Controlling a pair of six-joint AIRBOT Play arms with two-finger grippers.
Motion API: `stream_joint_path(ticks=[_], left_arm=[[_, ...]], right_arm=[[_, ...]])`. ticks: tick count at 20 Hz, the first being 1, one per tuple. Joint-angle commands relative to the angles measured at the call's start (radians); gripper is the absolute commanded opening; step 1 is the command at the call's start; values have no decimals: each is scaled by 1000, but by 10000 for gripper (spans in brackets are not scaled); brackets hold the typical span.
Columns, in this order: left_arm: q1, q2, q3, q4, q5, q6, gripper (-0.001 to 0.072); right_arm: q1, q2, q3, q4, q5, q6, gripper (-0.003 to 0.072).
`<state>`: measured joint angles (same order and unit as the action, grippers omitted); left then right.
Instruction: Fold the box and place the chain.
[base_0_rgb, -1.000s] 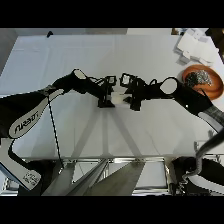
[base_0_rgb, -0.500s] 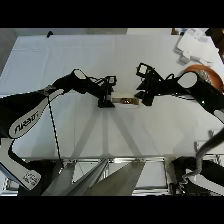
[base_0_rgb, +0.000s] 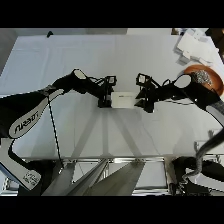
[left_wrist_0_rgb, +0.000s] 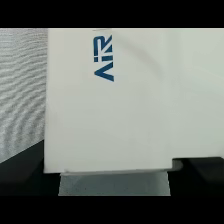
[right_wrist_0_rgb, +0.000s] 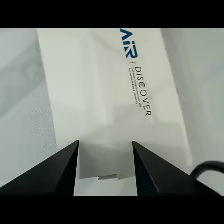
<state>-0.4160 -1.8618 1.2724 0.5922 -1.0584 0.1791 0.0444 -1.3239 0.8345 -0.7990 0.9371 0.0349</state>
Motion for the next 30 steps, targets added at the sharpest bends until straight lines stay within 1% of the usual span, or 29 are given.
stream_joint_path(ticks=[1, 4, 6, 9, 13, 19, 22, 23, 27, 30], left_arm=[[1, 0, 0, 0, 0, -1, 278], [1, -1, 0, 0, 0, -1, 278], [1, -1, 0, 0, 0, -1, 278], [1, 0, 0, 0, 0, -1, 278], [1, 0, 0, 0, 0, -1, 278], [1, 0, 0, 0, 0, -1, 278], [1, 0, 0, 0, 0, -1, 278], [1, 0, 0, 0, 0, -1, 278], [1, 0, 0, 0, 0, -1, 278], [1, -1, 0, 0, 0, -1, 278]], right_arm=[[24, -8, -72, 44, -99, -118, 418], [25, 0, -79, 88, -193, -119, 420], [25, 14, -79, 91, -229, -119, 420], [25, 46, -79, 91, -233, -119, 420], [25, 103, -79, 89, -274, -119, 419], [25, 109, -80, 90, -269, -119, 418], [25, 111, -81, 89, -175, -120, 419], [25, 119, -86, 89, -164, -123, 419], [25, 175, -163, 92, -187, -211, 420], [25, 175, -187, 99, -272, -224, 428]])
